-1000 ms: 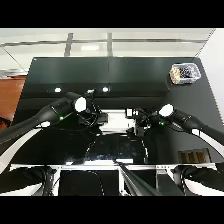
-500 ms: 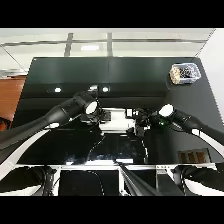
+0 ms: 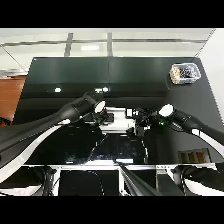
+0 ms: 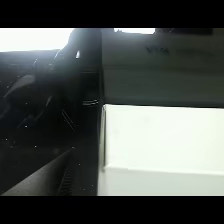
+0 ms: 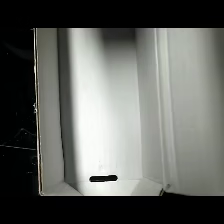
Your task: Fold the box and place the chain.
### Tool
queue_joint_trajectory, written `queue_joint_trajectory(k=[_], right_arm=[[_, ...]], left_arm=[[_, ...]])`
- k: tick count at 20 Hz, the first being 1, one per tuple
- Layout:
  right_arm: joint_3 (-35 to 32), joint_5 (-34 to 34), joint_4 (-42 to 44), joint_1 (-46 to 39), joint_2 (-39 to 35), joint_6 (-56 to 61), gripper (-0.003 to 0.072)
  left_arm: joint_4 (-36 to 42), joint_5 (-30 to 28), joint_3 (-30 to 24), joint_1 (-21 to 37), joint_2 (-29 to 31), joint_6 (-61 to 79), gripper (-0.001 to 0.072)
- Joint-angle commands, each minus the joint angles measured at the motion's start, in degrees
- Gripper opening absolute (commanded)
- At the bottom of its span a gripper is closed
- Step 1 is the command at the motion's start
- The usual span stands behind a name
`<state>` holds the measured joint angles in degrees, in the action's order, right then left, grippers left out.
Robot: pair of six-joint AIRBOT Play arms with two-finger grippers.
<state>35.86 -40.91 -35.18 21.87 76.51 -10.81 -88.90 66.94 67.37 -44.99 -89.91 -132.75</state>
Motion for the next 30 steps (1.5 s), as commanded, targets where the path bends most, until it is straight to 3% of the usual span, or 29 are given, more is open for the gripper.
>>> queue_joint_trajectory(k=[1, 6, 7, 8, 9, 13, 14, 16, 17, 18, 19, 20, 21, 22, 28, 29, 30], right_arm=[[0.0, -0.02, 0.02, 0.07, 0.02, 0.0, 0.0197], [0.0, -0.02, 0.02, 0.07, 0.02, 0.0, 0.0197], [0.0, -0.02, 0.02, 0.07, 0.02, 0.0, 0.0197], [0.0, 0.0, 0.02, 0.07, 0.02, 0.0, 0.0197], [0.0, -0.02, 0.02, 0.07, 0.02, 0.0, 0.0197], [0.0, -0.02, 0.02, 0.07, 0.02, 0.0, 0.0197], [0.0, -0.02, 0.02, 0.07, 0.02, 0.0, 0.0197], [0.0, -0.02, 0.02, 0.07, 0.02, 0.0, 0.0197], [0.0, 0.0, 0.02, 0.07, 0.02, 0.02, 0.0197], [0.0, 0.0, 0.04, 0.04, 0.02, 0.02, 0.0197], [0.0, 0.0, 0.07, 0.04, 0.02, 0.02, 0.0197], [0.0, 0.0, 0.07, 0.04, 0.02, 0.02, 0.0197], [0.0, 0.0, 0.07, 0.04, 0.02, 0.02, 0.0196], [0.0, 0.0, 0.09, 0.04, 0.02, 0.02, 0.0196], [0.0, -0.61, 0.04, 0.04, 0.02, 0.02, 0.0198], [0.0, -0.63, 0.33, 0.04, 0.0, 0.22, 0.0312], [0.02, -0.63, 1.25, 0.04, -0.07, 0.79, 0.0634]], left_arm=[[0.72, 3.26, 2.95, -0.02, -2.6, 0.96, 0.0359], [1.62, 3.15, 2.95, 0.0, -2.64, 3.39, 0.0331], [1.66, 2.62, 2.95, 0.0, -2.64, 3.37, 0.0266], [2.54, 1.88, 2.95, 0.0, -2.64, 3.37, 0.0055], [2.95, 1.07, 2.95, -0.02, -2.64, 3.37, 0.0026], [4.2, 1.33, 2.95, 0.15, -2.64, 3.39, 0.0028], [4.33, 1.86, 2.95, 0.24, -2.64, 3.32, 0.0053], [3.61, 3.02, 2.95, 0.42, -2.64, 2.47, 0.0392], [2.89, 3.61, 2.97, 0.46, -2.64, 1.38, 0.0478], [2.51, 3.56, 2.97, 0.46, -2.64, 1.33, 0.0478], [2.45, 3.39, 2.97, 0.46, -2.64, 1.33, 0.0457], [2.38, 3.39, 2.97, 0.46, -2.64, 1.36, 0.0306], [2.36, 3.17, 2.97, 0.46, -2.64, 1.55, 0.011], [2.47, 2.8, 2.97, 0.44, -2.62, 2.1, 0.0039], [2.49, 2.64, 2.97, 0.39, -2.62, 2.36, 0.0028], [2.51, 2.6, 2.97, 0.37, -2.62, 2.23, 0.0027], [2.51, 2.67, 2.97, 0.37, -2.62, 2.25, 0.0027]])
